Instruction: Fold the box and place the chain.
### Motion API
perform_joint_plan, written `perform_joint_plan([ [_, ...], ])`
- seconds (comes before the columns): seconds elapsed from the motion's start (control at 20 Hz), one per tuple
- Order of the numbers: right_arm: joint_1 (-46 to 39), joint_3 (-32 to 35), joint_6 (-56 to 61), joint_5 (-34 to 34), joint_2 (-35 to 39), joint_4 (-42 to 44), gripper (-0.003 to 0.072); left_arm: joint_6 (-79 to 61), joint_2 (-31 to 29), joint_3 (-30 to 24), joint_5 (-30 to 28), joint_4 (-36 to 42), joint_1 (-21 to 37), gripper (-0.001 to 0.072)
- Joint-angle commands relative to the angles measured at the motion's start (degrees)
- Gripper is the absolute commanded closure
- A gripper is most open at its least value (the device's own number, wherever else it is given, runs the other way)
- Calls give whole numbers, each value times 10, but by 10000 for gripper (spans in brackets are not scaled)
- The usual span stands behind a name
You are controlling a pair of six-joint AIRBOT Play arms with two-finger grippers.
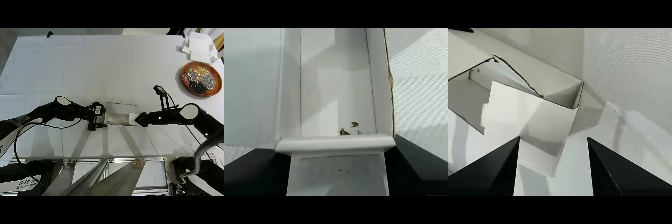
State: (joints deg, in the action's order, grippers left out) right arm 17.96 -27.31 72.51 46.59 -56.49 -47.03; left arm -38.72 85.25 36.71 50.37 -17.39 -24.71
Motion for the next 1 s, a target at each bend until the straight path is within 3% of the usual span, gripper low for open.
perform_joint_plan([
  [0.0, 39, -19, 57, -26, -16, -24, 203, 0, 0, 0, 0, 0, 0, 458],
  [0.35, 121, -89, 247, -1, -78, -176, 204, 0, 0, 0, 0, 0, 0, 458],
  [0.95, 214, -209, 492, 84, -181, -298, 203, 0, 0, 0, 0, 0, 0, 458],
])
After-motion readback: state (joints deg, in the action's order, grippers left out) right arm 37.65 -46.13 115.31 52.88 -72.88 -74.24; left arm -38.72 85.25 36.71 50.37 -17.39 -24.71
